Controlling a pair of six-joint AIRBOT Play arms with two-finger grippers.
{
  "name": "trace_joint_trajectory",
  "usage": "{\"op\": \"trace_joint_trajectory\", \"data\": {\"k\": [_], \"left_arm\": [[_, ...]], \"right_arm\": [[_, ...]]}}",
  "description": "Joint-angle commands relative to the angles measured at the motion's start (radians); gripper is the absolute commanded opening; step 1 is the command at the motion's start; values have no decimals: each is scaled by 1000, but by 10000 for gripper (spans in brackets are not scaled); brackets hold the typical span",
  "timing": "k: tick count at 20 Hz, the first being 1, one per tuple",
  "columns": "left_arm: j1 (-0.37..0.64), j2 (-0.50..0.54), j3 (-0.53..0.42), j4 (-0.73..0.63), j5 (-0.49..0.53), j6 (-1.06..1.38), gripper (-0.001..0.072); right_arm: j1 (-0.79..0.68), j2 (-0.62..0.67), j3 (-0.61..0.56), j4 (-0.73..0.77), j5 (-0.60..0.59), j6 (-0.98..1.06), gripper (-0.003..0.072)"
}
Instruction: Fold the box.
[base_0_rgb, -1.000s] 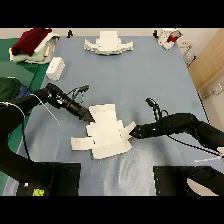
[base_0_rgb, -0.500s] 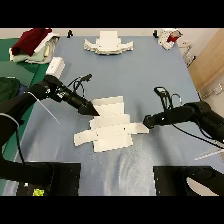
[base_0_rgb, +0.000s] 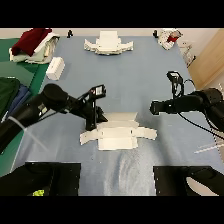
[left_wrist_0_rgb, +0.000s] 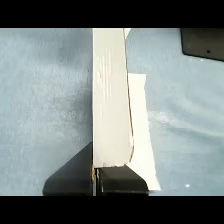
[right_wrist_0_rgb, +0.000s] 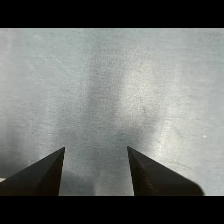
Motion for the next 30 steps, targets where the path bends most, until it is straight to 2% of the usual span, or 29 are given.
{"op": "trace_joint_trajectory", "data": {"k": [1, 3, 5, 7, 12, 14, 18, 21, 26, 30], "left_arm": [[-131, 169, -181, -1, 316, 77, 6], [-180, 222, -262, -36, 423, 82, 7], [-216, 235, -310, -56, 476, 82, 7], [-240, 233, -333, -56, 484, 82, 10], [-241, 227, -326, -63, 492, 80, 10], [-232, 226, -314, -63, 465, 80, 10], [-124, 171, -246, -65, 249, 81, 10], [-64, 97, -185, -68, 152, 103, 10], [-56, -19, -137, -102, 82, 167, 11], [-54, -34, -128, -160, 75, 216, 11]], "right_arm": [[-3, 1, 6, -10, 0, 25, 621], [-3, 1, 6, -10, 0, 33, 619], [-3, 1, 6, -10, 0, 33, 619], [-3, 1, 6, -10, 0, 41, 619], [-3, -2, 5, -3, 0, 42, 608], [-3, -2, 5, -3, 0, 42, 608], [-3, -2, 5, -3, 0, 44, 608], [-3, -2, 5, -3, 0, 44, 608], [-3, -3, 5, -3, 0, 51, 608], [-3, -3, 5, -3, 0, 58, 608]]}}
